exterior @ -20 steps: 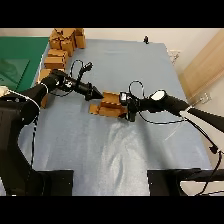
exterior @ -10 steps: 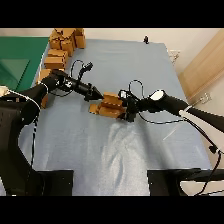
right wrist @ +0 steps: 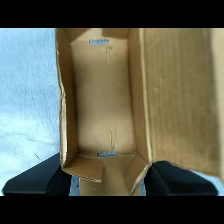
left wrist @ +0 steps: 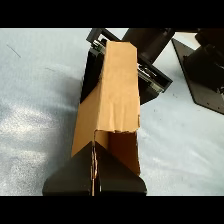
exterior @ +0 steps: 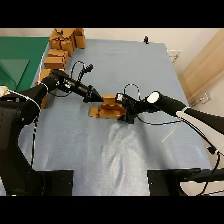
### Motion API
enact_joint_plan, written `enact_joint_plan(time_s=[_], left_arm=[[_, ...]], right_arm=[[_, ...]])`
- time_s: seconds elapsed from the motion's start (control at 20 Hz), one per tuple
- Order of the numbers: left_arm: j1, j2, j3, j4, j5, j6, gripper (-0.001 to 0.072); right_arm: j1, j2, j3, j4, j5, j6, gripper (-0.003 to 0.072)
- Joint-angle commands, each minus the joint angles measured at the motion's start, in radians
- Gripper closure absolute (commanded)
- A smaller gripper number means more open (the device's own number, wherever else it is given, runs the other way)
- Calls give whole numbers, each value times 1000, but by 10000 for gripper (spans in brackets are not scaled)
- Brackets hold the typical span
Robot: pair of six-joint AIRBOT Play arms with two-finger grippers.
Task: Fold the box.
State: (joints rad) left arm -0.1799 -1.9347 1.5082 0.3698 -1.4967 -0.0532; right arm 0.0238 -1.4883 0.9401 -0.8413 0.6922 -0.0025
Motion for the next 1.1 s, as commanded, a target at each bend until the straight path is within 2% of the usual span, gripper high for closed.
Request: enact_joint_plan(time_s=[0.0, 0.8, 0.85, 0.95, 1.05], left_arm=[[1, 0, 0, 26, -4, 0, 694], [1, 0, 0, 27, -5, -8, 694], [1, 0, 1, 27, -5, -11, 694], [1, 0, 1, 27, -5, -12, 694], [1, 0, 1, 27, -5, -15, 694]], right_arm=[[3, -3, 1, -35, -28, 14, 94], [16, -7, 4, -47, -45, -51, 98], [16, -8, 4, -47, -46, -51, 119], [16, -8, 4, -47, -46, -51, 223], [16, -8, 4, -47, -47, -51, 232]])
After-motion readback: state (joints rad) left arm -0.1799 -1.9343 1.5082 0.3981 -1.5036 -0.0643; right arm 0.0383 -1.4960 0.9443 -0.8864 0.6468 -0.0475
